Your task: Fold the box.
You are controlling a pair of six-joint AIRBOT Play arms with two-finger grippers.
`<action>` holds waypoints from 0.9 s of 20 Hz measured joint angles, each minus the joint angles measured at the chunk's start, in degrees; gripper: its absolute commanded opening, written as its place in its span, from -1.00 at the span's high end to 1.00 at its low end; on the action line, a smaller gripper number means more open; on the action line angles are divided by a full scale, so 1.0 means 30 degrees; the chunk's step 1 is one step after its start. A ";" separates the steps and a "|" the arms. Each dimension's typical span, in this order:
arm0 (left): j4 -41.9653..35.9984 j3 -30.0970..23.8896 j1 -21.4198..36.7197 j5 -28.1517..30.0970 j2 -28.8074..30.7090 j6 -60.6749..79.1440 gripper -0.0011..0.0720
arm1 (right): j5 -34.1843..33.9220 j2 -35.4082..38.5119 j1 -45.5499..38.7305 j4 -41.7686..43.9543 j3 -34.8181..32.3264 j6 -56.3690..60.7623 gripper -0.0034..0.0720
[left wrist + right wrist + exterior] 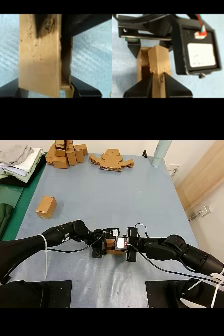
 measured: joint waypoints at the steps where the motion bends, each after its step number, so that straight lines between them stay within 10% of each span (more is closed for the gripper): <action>1: 0.0000 0.0000 0.0000 -0.0007 0.0000 0.0000 -0.46 | -0.0109 0.0000 0.0000 0.0117 -0.0007 0.0000 0.34; 18: 0.0007 0.0000 0.0000 -0.0007 0.0000 0.0007 -0.46 | -0.1093 -0.0022 0.0240 0.1741 -0.0226 -0.0007 0.48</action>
